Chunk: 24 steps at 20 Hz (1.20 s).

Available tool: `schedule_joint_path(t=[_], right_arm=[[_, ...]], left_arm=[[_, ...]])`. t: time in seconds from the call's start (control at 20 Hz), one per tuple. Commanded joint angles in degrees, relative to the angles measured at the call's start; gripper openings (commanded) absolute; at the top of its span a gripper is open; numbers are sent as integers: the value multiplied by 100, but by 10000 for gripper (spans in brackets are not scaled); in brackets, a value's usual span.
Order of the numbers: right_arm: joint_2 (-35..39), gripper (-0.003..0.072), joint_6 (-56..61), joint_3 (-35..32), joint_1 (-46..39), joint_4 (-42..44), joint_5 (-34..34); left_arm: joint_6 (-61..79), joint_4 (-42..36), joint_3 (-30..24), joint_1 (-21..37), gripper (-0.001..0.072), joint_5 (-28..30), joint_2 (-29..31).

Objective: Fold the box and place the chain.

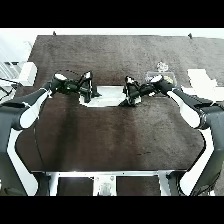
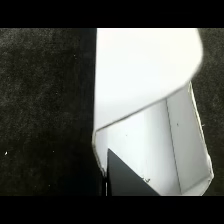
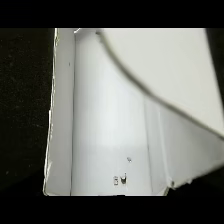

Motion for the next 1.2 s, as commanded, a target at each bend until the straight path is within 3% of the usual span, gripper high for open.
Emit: schedule_joint_path(t=[0.0, 0.45, 0.5, 0.55, 1.15], right_arm=[[-28, 619, -2, 31, 9, -20, 24], [-33, 618, -2, 33, 9, -160, 11], [-33, 611, -4, 33, 9, -160, 0], [-33, 557, -4, 44, 9, -160, 0], [-31, 557, -4, 42, 4, -201, -2]], left_arm=[[0, -7, 4, 2, 18, -2, -2], [0, -9, 4, 2, 18, -2, 2], [0, -9, 4, 2, 18, -2, 2], [0, -9, 4, 2, 18, -2, 4], [0, -9, 4, 2, 18, -2, 7]])
